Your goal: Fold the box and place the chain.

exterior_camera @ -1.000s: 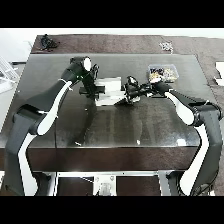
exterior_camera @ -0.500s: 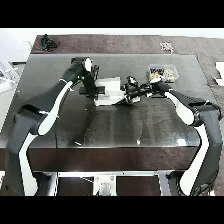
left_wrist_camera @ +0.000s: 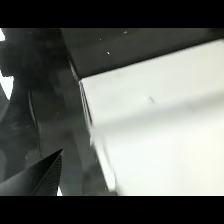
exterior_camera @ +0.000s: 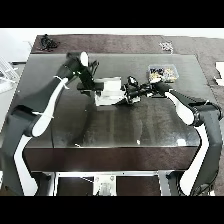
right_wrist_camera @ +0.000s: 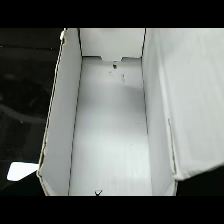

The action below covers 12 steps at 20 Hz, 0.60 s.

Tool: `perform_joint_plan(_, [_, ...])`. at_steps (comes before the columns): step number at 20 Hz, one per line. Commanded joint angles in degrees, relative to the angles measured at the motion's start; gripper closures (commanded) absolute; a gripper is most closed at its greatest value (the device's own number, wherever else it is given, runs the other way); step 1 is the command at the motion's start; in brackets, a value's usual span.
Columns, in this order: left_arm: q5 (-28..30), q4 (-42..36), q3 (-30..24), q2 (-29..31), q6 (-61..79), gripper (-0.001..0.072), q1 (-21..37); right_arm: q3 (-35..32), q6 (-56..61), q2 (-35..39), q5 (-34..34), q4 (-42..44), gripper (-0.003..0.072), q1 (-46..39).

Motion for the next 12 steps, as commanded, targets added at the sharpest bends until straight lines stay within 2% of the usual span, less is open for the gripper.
perform_joint_plan(1, [-1.92,0.39,-0.04,3.37,7.19,0.0155,1.7,0.0,0.04,0.02,0.04,0.04,0.0097,0.02])
perform_joint_plan(3, [-1.46,-0.63,-0.13,5.38,15.26,0.0158,3.39,0.0,0.04,0.02,0.04,0.04,0.0097,0.02])
perform_joint_plan(4, [-1.22,-2.51,-0.17,6.08,21.88,0.0225,4.68,0.0,0.04,0.02,0.04,0.04,0.0097,0.02])
perform_joint_plan(5, [-1.73,-5.99,-0.17,6.21,31.21,0.0358,6.29,0.0,0.04,0.02,0.04,0.04,0.0097,0.02])
perform_joint_plan(6, [-2.62,-9.73,-0.5,6.16,41.83,0.0387,7.98,0.0,0.04,0.02,0.04,0.04,0.0097,0.02])
perform_joint_plan(7, [-3.87,-13.46,-1.53,6.19,51.8,0.0383,9.79,0.0,0.04,0.02,0.04,0.04,0.0097,0.02])
perform_joint_plan(9, [-3.37,-15.34,-3.89,6.14,61.66,0.0383,12.66,0.0,0.04,0.02,0.04,0.04,0.0097,0.02])
perform_joint_plan(10, [-0.83,-16.76,-5.88,6.12,64.39,0.0341,13.79,0.0,0.04,0.02,0.04,0.04,0.0097,0.02])
perform_joint_plan(11, [2.25,-18.58,-8.52,6.12,69.07,0.0024,14.8,0.0,0.04,0.02,0.04,0.04,0.0097,0.02])
perform_joint_plan(12, [4.94,-20.76,-11.67,6.12,74.69,-0.0011,15.69,0.0,0.04,0.02,0.04,0.04,0.0097,0.02])
